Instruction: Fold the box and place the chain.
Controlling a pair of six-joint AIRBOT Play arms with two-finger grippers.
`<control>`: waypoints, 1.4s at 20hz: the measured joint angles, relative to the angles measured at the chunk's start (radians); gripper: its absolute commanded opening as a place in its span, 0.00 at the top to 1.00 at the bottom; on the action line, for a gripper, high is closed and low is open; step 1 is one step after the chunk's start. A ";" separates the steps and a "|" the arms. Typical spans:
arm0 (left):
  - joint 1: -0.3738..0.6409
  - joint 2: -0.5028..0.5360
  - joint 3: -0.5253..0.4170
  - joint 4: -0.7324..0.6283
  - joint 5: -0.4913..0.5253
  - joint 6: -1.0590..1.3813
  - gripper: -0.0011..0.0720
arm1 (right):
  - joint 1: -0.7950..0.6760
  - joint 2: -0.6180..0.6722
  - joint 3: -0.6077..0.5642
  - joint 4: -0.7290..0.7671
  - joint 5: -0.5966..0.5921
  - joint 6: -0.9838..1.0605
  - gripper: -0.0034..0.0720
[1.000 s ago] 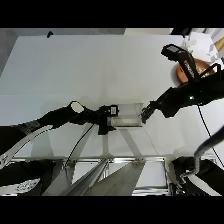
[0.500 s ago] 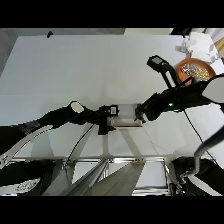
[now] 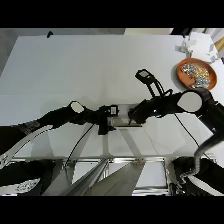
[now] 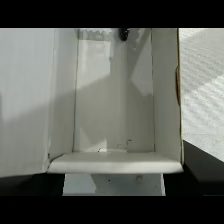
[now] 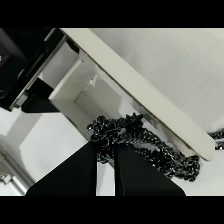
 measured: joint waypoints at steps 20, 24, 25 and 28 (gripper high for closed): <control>0.000 0.000 0.000 0.000 0.000 0.000 0.58 | 0.131 -0.111 -0.012 -0.092 -0.103 0.116 0.51; 0.000 0.000 0.000 0.000 0.000 0.000 0.58 | 0.131 -0.095 -0.013 -0.104 -0.058 0.131 0.52; 0.000 0.000 0.000 0.000 0.000 0.000 0.58 | 0.124 -0.083 -0.013 -0.109 -0.036 0.131 0.52; 0.000 0.000 0.000 0.000 0.000 0.000 0.58 | 0.065 -0.028 -0.013 -0.135 0.054 0.072 0.52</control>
